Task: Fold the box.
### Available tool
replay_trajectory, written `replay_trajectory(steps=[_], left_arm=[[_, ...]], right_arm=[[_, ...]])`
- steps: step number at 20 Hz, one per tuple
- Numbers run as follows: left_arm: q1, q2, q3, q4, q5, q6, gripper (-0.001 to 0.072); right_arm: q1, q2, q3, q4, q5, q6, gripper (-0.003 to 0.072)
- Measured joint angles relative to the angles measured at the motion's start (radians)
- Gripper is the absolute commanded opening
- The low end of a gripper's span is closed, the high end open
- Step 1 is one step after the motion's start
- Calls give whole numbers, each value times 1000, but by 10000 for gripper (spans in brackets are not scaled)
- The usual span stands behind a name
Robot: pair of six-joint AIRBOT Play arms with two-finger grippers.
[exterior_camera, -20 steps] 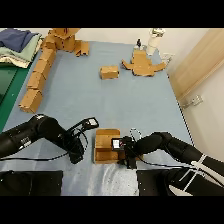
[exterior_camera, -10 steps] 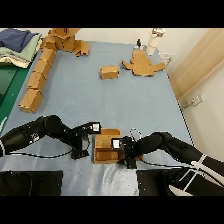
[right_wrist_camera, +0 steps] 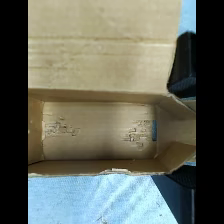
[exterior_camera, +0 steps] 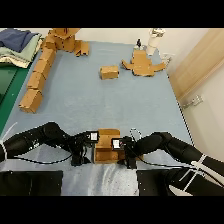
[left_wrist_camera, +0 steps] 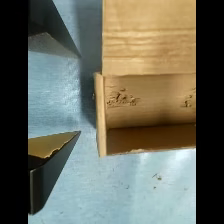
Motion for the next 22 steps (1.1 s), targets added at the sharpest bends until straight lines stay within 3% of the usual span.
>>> replay_trajectory(steps=[15,22], left_arm=[[-148,-13,-5,-53,154,13,686],[-164,-24,-5,-54,177,-3,686]], right_arm=[[0,1,0,-1,0,0,443],[-1,1,0,-1,-1,0,443]])
